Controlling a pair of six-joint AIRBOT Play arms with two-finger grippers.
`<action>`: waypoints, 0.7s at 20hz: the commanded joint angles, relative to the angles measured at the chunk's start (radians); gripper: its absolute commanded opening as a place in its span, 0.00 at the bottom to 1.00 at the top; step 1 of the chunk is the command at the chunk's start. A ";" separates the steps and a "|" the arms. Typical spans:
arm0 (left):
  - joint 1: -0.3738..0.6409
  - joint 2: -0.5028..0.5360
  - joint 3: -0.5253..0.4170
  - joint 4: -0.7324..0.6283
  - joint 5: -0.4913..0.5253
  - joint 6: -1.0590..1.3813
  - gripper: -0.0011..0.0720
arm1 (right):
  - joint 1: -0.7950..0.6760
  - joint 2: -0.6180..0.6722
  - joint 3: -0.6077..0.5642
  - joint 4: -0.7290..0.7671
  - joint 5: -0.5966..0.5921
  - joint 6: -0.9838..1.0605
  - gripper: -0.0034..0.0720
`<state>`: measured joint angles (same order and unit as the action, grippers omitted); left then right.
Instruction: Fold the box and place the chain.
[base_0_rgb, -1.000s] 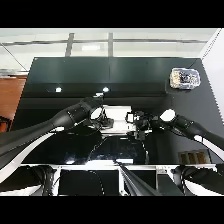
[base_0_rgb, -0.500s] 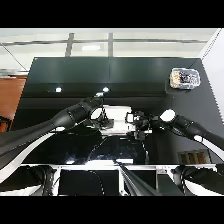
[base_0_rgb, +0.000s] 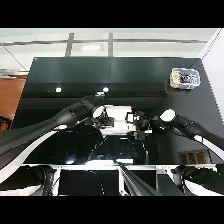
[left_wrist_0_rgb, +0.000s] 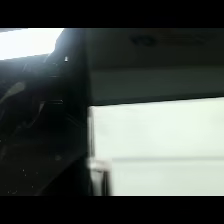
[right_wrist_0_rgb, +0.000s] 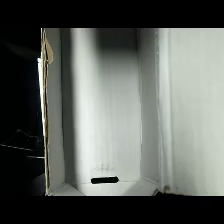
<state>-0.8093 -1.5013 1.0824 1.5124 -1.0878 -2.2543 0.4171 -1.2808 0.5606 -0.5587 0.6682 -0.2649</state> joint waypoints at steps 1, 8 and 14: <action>-0.001 -0.003 0.005 -0.002 -0.004 0.002 0.05 | 0.000 -0.001 0.000 0.000 0.000 -0.002 0.45; -0.001 -0.003 0.005 0.011 -0.014 0.003 0.05 | 0.000 0.001 0.000 0.000 -0.023 0.019 0.92; 0.000 -0.003 0.005 0.026 -0.018 0.002 0.05 | -0.004 0.100 0.000 -0.169 0.038 0.211 0.91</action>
<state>-0.8093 -1.5040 1.0866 1.5299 -1.1030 -2.2517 0.4141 -1.2266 0.5598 -0.6270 0.6701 -0.1524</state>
